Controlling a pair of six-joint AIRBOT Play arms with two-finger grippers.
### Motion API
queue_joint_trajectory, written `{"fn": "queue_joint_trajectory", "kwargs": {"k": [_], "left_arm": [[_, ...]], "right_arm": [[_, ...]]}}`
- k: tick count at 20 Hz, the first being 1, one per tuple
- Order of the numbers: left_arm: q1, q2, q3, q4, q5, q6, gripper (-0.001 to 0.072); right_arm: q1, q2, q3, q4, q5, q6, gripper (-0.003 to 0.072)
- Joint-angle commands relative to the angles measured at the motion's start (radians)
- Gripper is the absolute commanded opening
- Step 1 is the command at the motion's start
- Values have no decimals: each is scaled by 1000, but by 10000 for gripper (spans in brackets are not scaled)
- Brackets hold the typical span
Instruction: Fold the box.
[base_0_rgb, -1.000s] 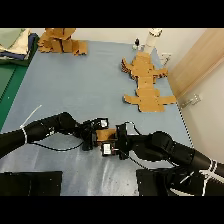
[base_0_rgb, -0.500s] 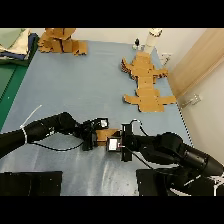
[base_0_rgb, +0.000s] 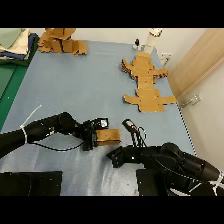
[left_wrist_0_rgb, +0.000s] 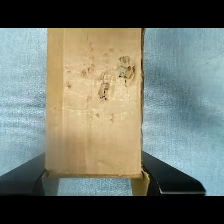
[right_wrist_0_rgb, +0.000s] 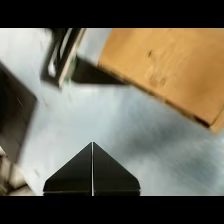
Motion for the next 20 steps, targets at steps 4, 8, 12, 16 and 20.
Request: {"fn": "queue_joint_trajectory", "kwargs": {"k": [4,8,12,16,20], "left_arm": [[0,-1,-1,0,0,0,505],[0,0,-1,0,0,0,505],[0,-1,-1,0,0,0,505],[0,-1,-1,0,0,0,505],[0,-1,-1,0,0,0,505]], "right_arm": [[-9,-34,-55,169,369,111,1],[-5,-126,-55,170,382,111,1],[-5,-167,-55,167,379,111,1],[-5,-153,-40,126,357,105,1],[-21,19,-21,-31,249,105,0]]}}
